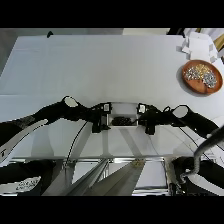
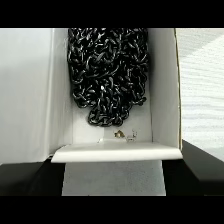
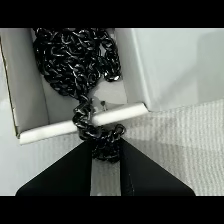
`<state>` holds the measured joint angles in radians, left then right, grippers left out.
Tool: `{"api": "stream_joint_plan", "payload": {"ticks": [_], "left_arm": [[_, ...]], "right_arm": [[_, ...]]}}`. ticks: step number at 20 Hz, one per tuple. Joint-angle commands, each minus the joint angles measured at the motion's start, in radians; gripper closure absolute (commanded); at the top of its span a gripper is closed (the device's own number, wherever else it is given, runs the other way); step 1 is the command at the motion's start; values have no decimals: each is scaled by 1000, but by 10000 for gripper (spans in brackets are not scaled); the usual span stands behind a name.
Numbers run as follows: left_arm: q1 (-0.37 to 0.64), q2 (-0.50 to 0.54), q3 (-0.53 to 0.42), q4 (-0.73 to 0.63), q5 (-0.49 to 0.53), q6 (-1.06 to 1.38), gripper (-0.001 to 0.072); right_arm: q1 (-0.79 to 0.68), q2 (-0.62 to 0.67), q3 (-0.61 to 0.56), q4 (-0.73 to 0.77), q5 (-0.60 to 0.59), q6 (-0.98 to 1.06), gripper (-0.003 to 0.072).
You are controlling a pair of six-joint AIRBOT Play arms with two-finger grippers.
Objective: Fold the box and place the chain.
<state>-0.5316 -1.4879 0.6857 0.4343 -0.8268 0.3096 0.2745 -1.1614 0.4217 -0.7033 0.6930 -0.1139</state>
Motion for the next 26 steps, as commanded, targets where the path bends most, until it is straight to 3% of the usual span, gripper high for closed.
{"api": "stream_joint_plan", "payload": {"ticks": [1, 2, 7, 13, 15, 18, 21, 26], "left_arm": [[0, 1, 0, 0, 0, 0, 566], [0, 1, 0, 0, 0, 0, 566], [0, 1, 0, 0, 0, 0, 566], [0, 1, 0, 0, 0, 0, 566], [0, 1, 0, 0, 0, 0, 566], [0, 1, 0, 0, 0, 0, 566], [0, 1, 0, 0, 0, 0, 566], [0, 1, 0, 0, 0, 0, 566]], "right_arm": [[1, -12, 0, 0, 2, 0, 553], [1, -8, 0, 0, 12, 1, 672], [-2, 94, -1, -88, 29, 80, 670], [-2, 333, 0, -335, 61, 463, 670], [-2, 429, 2, -303, 76, 573, 670], [-1, 521, 23, -114, 92, 665, 670], [16, 518, 96, 60, 130, 664, 670], [190, 421, 221, 82, 93, 664, 669]]}}
